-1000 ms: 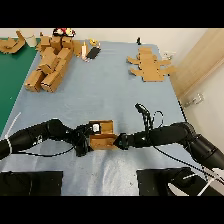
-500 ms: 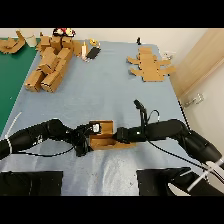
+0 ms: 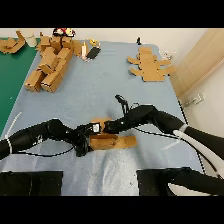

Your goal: Fold the box.

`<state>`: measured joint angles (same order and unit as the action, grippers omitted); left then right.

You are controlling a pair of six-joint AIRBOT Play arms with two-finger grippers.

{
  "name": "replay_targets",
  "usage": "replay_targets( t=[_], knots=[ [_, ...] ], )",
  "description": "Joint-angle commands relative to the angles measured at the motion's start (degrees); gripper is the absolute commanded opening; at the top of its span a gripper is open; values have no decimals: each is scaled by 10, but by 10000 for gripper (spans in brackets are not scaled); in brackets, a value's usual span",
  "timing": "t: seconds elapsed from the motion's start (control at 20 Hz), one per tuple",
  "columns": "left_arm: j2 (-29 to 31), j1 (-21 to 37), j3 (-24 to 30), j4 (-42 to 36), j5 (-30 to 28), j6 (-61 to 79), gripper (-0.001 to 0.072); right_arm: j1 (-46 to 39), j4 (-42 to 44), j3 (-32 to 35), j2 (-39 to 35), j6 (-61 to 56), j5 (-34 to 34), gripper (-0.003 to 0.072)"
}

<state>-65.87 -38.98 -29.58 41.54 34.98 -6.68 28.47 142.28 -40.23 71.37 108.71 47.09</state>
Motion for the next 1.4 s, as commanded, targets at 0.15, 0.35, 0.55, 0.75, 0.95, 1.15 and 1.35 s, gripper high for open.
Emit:
replay_targets(
  t=[0.15, 0.35, 0.55, 0.75, 0.95, 1.15, 1.35],
  knots=[
    [0, 0, 0, 0, 0, 0, 460, 1, -55, -12, 66, 60, 0, 5],
    [0, 0, 0, 0, 0, 0, 460, 0, -61, -15, 62, 82, 9, 5],
    [0, 0, 0, 0, 0, 0, 459, -17, -130, -28, -21, 75, 18, 5],
    [0, 0, 0, 0, 0, 0, 460, -45, -257, -28, -150, 5, 54, 4],
    [0, 0, 0, 0, 0, 0, 460, -29, -278, -8, -236, -18, 165, 5],
    [0, 0, 0, 0, 0, 0, 459, 65, -282, 78, -299, 72, 218, 14],
    [0, 0, 0, 0, 0, 0, 460, 106, -390, 132, -286, 195, 49, 429]
  ],
)
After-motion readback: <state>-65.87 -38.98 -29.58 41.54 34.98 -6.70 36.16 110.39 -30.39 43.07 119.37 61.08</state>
